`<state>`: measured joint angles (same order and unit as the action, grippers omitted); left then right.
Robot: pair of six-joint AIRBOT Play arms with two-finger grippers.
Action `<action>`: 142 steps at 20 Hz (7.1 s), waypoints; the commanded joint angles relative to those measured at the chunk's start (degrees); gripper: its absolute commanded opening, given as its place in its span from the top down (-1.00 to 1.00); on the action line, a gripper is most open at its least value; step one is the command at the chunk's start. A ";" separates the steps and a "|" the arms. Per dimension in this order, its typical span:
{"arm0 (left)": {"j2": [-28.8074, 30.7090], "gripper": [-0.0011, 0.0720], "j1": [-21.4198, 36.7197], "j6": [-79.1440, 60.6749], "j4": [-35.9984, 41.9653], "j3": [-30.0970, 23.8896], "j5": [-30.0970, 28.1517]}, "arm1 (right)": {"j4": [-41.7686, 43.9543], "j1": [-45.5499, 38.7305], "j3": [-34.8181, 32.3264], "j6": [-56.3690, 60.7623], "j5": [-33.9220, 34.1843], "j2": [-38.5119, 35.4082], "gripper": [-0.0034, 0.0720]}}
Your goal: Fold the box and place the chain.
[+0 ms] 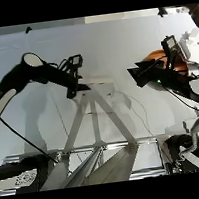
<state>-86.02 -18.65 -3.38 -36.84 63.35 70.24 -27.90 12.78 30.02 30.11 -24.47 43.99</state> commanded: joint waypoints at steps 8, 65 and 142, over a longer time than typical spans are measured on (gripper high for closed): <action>-5.95 0.95 -3.17 -7.61 3.65 -2.78 -16.35 | -1.88 -0.04 0.04 0.07 0.15 -0.63 -0.34; -11.34 0.95 -3.13 -18.49 8.76 -2.69 -12.98 | -2.16 -0.02 0.11 1.18 -4.83 -0.66 -0.30; -11.34 0.95 -3.15 -18.47 8.79 -2.69 -12.98 | -11.10 11.47 0.22 -16.39 -11.26 24.52 -0.86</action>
<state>-97.32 -21.78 -21.82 -28.05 60.64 57.28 -40.40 24.23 30.24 12.56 -37.34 68.47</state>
